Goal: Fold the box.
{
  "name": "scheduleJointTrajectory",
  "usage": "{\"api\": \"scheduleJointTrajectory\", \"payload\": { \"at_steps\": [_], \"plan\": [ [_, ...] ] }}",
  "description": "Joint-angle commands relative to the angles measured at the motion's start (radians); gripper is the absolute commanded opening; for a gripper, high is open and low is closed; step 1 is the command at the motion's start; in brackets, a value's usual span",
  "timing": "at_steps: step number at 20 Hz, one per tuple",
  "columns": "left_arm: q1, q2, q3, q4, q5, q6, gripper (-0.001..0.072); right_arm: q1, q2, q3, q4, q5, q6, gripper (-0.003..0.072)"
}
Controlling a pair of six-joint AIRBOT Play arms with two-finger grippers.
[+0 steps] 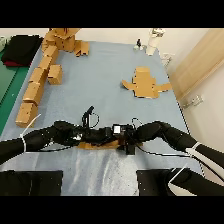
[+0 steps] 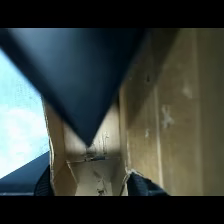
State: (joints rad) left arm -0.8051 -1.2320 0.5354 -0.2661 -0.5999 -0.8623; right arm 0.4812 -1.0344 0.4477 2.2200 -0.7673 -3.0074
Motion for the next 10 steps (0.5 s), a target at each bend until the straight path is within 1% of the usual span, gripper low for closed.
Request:
{"api": "scheduleJointTrajectory", "payload": {
  "at_steps": [1,3,6,8,10],
  "plan": [
    [0.01,0.0,0.001,-0.012,-0.079,0.013,0.0008,-0.001,0.0,0.0,0.002,-0.001,0.004,0.0446],
    [0.043,0.0,0.001,-0.045,-0.11,0.048,0.0009,-0.001,0.0,0.0,0.002,-0.001,0.005,0.0446],
    [0.129,0.001,0.003,-0.074,-0.185,0.073,0.0008,-0.001,0.0,0.0,0.002,-0.001,0.004,0.0446],
    [0.157,0.018,0.005,-0.061,-0.164,0.074,0.0008,-0.001,0.0,0.0,0.003,-0.001,0.004,0.0446],
    [0.166,0.043,0.01,-0.012,-0.094,0.064,0.0007,-0.001,0.0,0.0,0.002,-0.001,0.004,0.0446]
  ]
}}
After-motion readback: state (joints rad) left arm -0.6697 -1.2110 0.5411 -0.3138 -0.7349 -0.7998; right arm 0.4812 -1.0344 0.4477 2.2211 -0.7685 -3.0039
